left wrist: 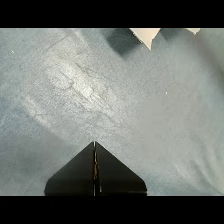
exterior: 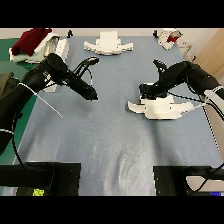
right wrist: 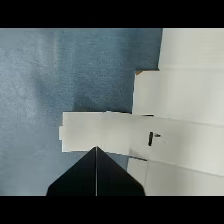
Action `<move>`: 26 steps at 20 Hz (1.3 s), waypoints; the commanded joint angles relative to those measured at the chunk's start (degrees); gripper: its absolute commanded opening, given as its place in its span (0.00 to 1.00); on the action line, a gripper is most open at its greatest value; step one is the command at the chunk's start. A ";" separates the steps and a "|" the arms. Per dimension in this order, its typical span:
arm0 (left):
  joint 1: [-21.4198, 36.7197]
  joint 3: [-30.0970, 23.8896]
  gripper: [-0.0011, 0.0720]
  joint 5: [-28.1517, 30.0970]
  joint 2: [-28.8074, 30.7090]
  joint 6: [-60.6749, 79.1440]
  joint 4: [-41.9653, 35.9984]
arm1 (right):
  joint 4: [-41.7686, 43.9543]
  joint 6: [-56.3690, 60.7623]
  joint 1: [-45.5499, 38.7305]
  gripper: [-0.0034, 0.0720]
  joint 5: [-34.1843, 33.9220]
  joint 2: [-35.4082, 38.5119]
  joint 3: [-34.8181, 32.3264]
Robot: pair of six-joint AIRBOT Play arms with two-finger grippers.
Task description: Fold the box.
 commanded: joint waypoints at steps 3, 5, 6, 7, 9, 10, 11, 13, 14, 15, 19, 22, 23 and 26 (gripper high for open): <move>0.00 0.02 0.03 -0.02 -0.04 0.00 0.00 | 0.70 0.02 0.37 0.05 0.13 -0.39 0.28; 0.02 0.02 0.03 0.00 -0.04 0.00 0.02 | 0.24 0.04 0.31 0.13 -0.28 -0.39 0.31; 0.00 0.02 0.03 0.00 -0.04 0.00 0.00 | -0.83 0.07 -0.02 0.19 -0.85 -0.39 0.52; 0.00 0.02 0.03 0.00 -0.04 0.00 0.00 | -2.78 0.87 -0.66 0.21 -1.92 -0.39 1.05; 0.00 0.02 0.03 0.00 -0.04 0.00 0.00 | -11.13 4.72 -3.85 0.38 -5.57 -0.44 2.97; 0.00 0.02 0.03 0.00 -0.04 0.00 0.00 | -15.04 5.33 -6.45 0.38 -8.04 -0.46 4.17; 0.00 0.02 0.03 0.00 -0.04 0.00 0.00 | -18.27 5.31 -10.01 0.38 -10.38 -0.46 5.40; 0.00 0.02 0.03 0.00 -0.04 0.00 0.00 | -21.49 3.30 -18.53 0.38 -12.90 -0.46 7.28; 0.00 0.02 0.03 0.02 -0.04 0.00 0.00 | -21.59 1.49 -23.26 0.38 -12.79 -0.66 7.85; 0.00 0.02 0.03 0.00 -0.04 0.00 -0.13 | -21.49 -0.26 -27.52 0.38 -12.55 -1.14 8.33; 0.00 0.02 0.03 0.00 -0.07 -0.02 -0.85 | -8.66 -16.72 -41.35 0.45 -13.00 -6.47 8.96; 0.00 0.02 0.03 0.02 -0.04 -0.02 -1.64 | 0.31 -27.63 -47.10 0.45 -15.89 -12.00 9.94; 0.00 0.02 0.03 0.02 -0.04 0.00 -1.97 | 0.72 -29.51 -48.00 0.45 -16.92 -13.53 10.49; 0.00 0.02 0.03 0.00 -0.04 0.00 -3.32 | 1.38 -35.91 -48.94 0.45 -17.25 -16.52 11.30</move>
